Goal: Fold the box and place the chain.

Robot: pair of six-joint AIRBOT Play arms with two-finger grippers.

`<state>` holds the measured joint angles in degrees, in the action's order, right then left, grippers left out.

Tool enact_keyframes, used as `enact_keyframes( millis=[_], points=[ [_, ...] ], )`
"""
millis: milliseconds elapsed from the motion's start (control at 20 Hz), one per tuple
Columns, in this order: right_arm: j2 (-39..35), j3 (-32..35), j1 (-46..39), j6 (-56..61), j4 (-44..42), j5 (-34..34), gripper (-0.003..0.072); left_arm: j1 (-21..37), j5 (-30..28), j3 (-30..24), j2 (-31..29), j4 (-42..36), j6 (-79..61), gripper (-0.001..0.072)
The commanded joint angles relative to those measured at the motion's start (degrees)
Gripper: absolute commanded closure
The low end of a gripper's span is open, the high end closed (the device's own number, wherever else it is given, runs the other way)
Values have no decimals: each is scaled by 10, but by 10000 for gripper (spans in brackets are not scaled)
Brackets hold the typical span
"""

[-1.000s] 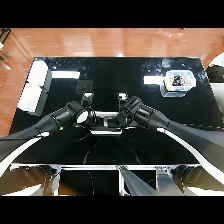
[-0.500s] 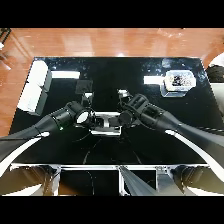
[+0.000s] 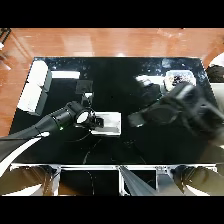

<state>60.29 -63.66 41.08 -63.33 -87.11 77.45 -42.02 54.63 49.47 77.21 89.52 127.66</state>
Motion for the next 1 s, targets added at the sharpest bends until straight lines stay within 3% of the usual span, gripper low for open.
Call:
enact_keyframes(
  millis=[0, 100, 300, 350, 400, 550, 700, 800, 850, 950],
  points=[
    [-53, 0, -99, -24, 110, 40, 252, 0, 3, 0, 0, 0, 0, 693],
    [-50, 3, -187, -48, 140, 9, 252, 0, 4, 0, 0, 0, 0, 692],
    [-12, 3, -371, -71, 124, -94, 250, 0, 5, 0, 0, 0, 0, 692],
    [4, 2, -404, -83, 111, -119, 171, 0, 5, 0, 0, 0, 0, 692],
    [24, -3, -432, -117, 83, -146, -10, 0, 5, 0, 0, 0, 0, 693],
    [114, -66, -479, -124, 27, -195, -15, 0, 7, 0, 0, 0, 0, 692],
    [238, -176, -489, -77, 31, -191, -6, 0, 9, 0, 0, 2, -4, 692],
    [321, -253, -497, -19, 31, -170, -4, 0, -1, 0, 0, 4, -4, 692],
    [359, -291, -498, -1, 31, -152, 54, 0, -5, 0, 0, 4, -3, 692],
    [420, -350, -498, 34, 33, -117, 54, 0, -4, 0, 0, 4, -3, 692]
  ],
)
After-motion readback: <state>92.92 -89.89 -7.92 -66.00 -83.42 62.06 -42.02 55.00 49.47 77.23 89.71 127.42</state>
